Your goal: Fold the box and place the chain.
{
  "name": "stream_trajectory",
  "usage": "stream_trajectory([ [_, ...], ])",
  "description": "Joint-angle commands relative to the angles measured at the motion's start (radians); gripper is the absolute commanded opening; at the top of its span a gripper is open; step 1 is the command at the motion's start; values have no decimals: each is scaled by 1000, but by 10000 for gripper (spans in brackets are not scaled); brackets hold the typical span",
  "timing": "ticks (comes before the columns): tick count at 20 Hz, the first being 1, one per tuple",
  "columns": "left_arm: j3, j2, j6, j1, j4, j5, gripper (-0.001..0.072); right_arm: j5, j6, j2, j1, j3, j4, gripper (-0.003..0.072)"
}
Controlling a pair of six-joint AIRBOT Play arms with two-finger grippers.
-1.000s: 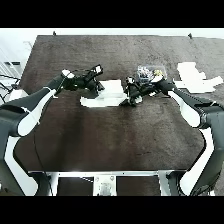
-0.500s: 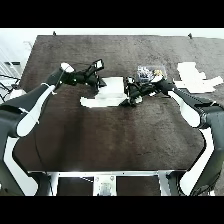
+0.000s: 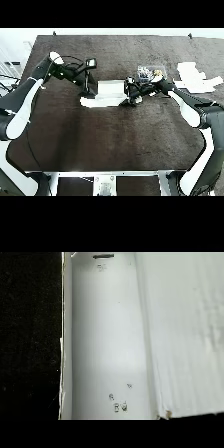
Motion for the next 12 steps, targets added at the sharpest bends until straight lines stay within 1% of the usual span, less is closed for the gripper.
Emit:
stream_trajectory([
  [1,-59,1,-20,-17,109,13,650,0,0,0,0,0,0,475],
  [4,-132,-8,-19,-39,104,99,649,0,0,0,0,0,0,475],
  [6,-164,-8,-19,-49,98,154,650,0,0,0,0,0,0,475],
  [9,-186,-8,-19,-50,69,191,649,0,0,0,0,0,0,475],
  [12,-191,-16,-19,-50,43,203,649,0,0,0,0,0,0,475],
])
